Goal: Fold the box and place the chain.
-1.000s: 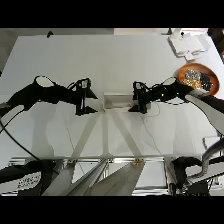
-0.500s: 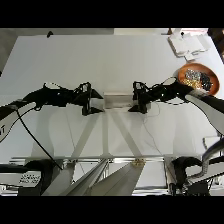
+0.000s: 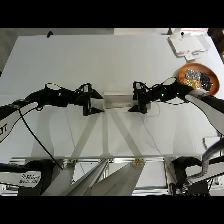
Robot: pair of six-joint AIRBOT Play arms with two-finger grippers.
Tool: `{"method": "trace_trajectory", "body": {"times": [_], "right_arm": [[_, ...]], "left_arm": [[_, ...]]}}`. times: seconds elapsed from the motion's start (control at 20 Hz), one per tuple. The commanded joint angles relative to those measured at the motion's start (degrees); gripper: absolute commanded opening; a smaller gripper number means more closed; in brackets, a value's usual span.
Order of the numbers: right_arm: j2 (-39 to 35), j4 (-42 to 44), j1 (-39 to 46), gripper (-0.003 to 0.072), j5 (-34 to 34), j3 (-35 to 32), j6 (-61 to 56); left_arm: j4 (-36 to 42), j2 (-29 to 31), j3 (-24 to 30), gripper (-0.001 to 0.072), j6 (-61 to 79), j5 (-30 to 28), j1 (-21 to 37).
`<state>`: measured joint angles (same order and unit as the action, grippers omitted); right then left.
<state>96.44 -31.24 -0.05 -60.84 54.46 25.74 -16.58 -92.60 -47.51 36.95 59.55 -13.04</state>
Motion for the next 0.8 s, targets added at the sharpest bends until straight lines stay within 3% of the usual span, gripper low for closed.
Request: {"method": "trace_trajectory", "body": {"times": [0.0,0.4,0.75], "right_arm": [[0.00,0.00,0.02,0.0437,-0.02,0.02,0.00],[0.00,0.00,0.02,0.0437,-0.02,0.02,0.00],[0.00,0.00,0.02,0.0437,-0.02,0.02,0.00]], "left_arm": [[0.55,-0.26,-0.13,0.0703,0.13,-1.99,-1.46],[0.48,-0.94,-1.27,0.0702,-0.61,-4.61,-4.28],[-3.08,-3.28,-5.40,0.0701,-10.08,-6.67,-5.77]]}}
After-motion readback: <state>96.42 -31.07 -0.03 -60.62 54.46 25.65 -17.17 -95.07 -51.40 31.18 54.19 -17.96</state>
